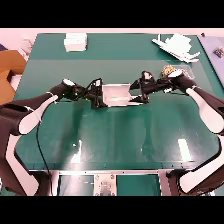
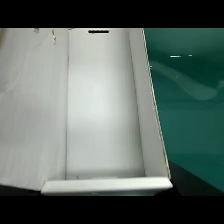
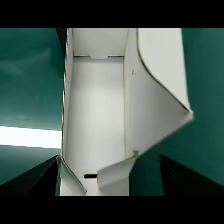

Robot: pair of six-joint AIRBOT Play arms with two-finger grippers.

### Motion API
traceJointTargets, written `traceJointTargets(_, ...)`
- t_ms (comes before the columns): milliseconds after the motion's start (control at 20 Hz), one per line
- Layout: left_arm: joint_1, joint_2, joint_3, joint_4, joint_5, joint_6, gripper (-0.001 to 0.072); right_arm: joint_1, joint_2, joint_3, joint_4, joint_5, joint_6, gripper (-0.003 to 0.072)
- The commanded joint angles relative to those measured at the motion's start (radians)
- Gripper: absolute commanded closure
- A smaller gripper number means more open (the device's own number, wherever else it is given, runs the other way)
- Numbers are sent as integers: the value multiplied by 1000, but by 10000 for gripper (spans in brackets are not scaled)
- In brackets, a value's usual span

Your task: Fold the box and place the chain.

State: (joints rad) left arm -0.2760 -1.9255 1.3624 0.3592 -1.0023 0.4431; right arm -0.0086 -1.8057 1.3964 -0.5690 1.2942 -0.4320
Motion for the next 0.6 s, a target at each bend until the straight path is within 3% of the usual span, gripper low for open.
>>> traceJointTargets(0,0,-1,0,6,-3,3,181,-72,88,14,-27,0,93,-34)
traceJointTargets(50,-1,-1,0,6,-3,3,180,-95,122,13,-50,6,143,-33)
traceJointTargets(150,-1,-1,0,6,-3,3,181,-125,174,13,-68,63,206,100)
traceJointTargets(200,-1,-1,0,6,-3,3,181,-128,191,13,-63,138,221,446)
traceJointTargets(250,0,-1,0,6,-3,3,181,-124,196,13,-42,246,223,670)
traceJointTargets(400,-1,-1,0,6,-5,3,181,-60,200,-15,87,275,283,679)
traceJointTargets(550,-1,-1,0,6,-3,3,181,54,199,-64,102,184,270,679)
